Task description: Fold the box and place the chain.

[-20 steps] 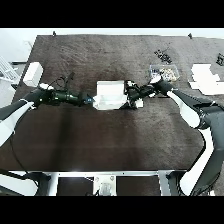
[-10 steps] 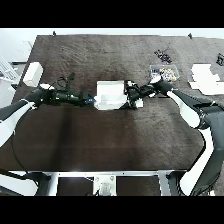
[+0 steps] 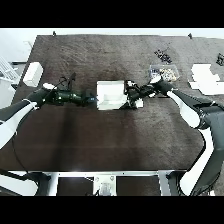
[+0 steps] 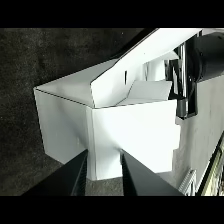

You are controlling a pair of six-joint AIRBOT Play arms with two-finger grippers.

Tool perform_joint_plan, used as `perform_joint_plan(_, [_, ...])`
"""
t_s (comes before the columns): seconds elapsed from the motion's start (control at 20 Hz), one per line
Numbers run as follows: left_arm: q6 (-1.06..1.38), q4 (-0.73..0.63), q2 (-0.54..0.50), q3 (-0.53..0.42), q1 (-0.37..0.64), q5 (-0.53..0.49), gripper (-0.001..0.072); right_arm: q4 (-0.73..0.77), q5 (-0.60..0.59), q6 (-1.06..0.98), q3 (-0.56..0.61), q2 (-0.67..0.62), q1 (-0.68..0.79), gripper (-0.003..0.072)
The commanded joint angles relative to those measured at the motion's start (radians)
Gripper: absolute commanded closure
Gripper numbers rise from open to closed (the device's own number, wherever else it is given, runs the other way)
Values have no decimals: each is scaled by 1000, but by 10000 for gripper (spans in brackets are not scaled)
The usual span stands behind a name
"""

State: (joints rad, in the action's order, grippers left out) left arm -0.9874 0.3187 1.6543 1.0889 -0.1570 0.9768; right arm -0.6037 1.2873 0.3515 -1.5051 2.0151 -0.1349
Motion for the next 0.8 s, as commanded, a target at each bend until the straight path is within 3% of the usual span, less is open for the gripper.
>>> perform_joint_plan(0.0, [-78, 50, -1, 29, -26, -53, 454, 0, 0, 0, 0, 0, 1, 131])
perform_joint_plan(0.75, [-608, 529, -1, 207, -158, -98, 454, 0, 0, 0, 0, 0, 1, 131])
